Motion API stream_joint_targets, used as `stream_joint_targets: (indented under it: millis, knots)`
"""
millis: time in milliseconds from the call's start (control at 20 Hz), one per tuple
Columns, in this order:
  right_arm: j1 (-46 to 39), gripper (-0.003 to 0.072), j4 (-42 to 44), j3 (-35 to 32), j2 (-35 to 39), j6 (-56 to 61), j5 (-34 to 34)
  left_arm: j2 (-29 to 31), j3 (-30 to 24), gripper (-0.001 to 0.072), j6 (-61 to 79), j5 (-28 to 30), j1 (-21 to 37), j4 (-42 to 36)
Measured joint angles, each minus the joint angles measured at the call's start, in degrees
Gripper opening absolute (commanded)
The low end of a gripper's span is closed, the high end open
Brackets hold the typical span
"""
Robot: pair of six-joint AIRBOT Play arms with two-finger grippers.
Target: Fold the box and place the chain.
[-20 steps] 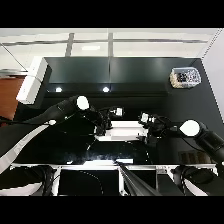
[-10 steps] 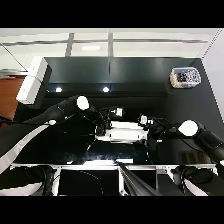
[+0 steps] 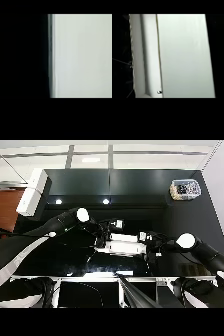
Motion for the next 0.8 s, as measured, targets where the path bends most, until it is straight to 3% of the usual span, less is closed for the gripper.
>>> stream_joint_targets:
  millis: [800]
  knots:
    - [-0.07,0.0698,0.44,-0.02,-6.93,-7.37,-2.84,0.0,0.0,0.0027,-0.33,0.0,0.0,-0.02]
